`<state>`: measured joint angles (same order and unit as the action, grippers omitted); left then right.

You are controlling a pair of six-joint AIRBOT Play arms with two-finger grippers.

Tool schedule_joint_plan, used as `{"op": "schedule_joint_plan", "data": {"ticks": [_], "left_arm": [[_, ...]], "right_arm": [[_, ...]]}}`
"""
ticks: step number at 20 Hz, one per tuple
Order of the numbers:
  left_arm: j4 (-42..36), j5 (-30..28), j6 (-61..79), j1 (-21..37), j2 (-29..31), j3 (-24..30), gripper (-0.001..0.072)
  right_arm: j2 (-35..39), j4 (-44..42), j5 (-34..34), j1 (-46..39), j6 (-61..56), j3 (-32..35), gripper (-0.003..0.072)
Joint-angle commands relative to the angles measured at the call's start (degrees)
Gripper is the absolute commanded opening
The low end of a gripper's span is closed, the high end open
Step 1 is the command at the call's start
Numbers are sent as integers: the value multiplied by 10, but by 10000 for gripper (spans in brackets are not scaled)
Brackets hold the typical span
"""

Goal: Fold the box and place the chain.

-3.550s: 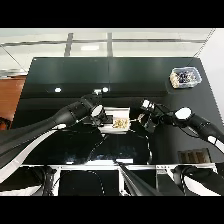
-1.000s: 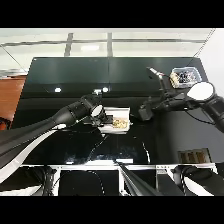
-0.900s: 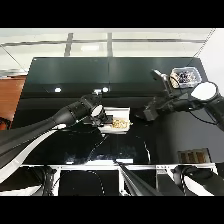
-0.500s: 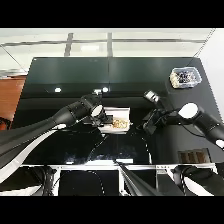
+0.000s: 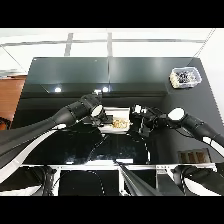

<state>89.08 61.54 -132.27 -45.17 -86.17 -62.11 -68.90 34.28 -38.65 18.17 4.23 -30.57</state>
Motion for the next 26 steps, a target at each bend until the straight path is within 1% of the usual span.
{"op": "schedule_joint_plan", "data": {"ticks": [1,2,3,7,9,10,11,12,13,14,15,18,20,21,23,26], "left_arm": [[0,0,0,0,0,0,30],[0,0,0,0,0,0,31],[0,0,0,0,0,0,31],[0,-1,0,0,0,0,31],[0,-1,0,0,0,0,30],[0,0,0,0,0,0,30],[0,0,0,0,0,0,30],[0,0,0,0,0,0,30],[0,0,0,0,0,0,30],[0,0,0,0,0,0,31],[0,0,0,0,0,0,31],[0,0,0,0,0,0,30],[0,0,0,0,0,0,31],[0,0,0,0,0,0,30],[0,0,0,0,0,0,30],[0,0,0,0,0,0,31]], "right_arm": [[-21,-29,4,2,47,0,695],[-22,-30,6,2,48,0,684],[-23,-30,6,2,50,0,585],[-25,-34,10,10,60,0,581],[-29,-39,29,26,61,0,580],[-29,-36,34,30,59,0,507],[-29,-36,37,30,59,0,389],[-29,-36,43,30,55,0,389],[-29,-36,47,30,44,0,315],[-29,-31,46,30,37,0,109],[-29,-26,43,30,31,0,58],[-23,-8,43,30,-10,0,57],[-3,28,42,26,-96,-1,56],[16,50,33,22,-148,-2,15],[66,80,0,9,-224,-2,19],[150,75,-72,-7,-269,-6,18]]}}
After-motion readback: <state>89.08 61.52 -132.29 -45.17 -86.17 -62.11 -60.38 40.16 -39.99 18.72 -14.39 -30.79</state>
